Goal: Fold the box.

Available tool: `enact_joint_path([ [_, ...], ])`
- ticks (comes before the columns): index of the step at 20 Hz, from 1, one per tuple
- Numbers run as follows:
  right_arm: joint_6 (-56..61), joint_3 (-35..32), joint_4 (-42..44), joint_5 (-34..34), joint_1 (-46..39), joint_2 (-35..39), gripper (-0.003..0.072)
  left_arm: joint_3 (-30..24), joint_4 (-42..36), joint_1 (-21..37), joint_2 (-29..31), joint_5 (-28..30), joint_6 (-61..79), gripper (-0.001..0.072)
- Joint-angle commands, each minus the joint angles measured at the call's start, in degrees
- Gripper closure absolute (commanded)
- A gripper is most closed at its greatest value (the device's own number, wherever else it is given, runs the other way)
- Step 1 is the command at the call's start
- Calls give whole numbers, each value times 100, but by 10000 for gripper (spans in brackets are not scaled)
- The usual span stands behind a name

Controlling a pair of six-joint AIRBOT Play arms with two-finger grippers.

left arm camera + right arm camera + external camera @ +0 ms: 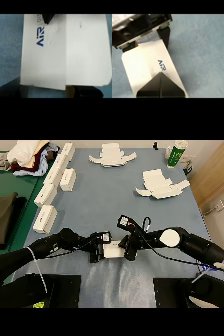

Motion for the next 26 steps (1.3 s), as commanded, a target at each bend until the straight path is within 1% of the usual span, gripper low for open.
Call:
enact_joint_path([
  [1, -337, -118, -297, -387, 293, 420, 636, 4, 0, -4, -2, 0, 0, 154],
  [2, -531, -118, -302, -358, 358, 472, 551, 4, 0, -4, -2, 0, 0, 154],
  [4, -973, -122, -306, -267, 487, 470, 340, 4, 0, -4, -2, 2, 0, 154],
  [5, -1185, -138, -304, -223, 540, 468, 253, 4, 0, -4, -2, 0, 0, 154],
  [7, -1561, -197, -308, -219, 632, 457, 172, 4, 0, -4, -2, 2, 0, 154],
  [10, -1989, -249, -310, -260, 647, 195, 169, 4, 0, -4, -2, 2, 0, 154],
  [14, -2669, -249, -313, -619, 647, -214, 169, 4, 0, -4, -2, 0, 0, 154],
  [17, -2824, -243, -313, -713, 649, -201, 169, 4, 0, -4, -2, 0, 0, 154],
  [22, -2861, -243, -369, -789, 654, 22, 169, 4, 0, -4, -2, 2, 0, 155],
  [26, -2861, -243, -485, -1051, 654, 52, 177, 4, 0, -4, -2, -2, 0, 155],
])
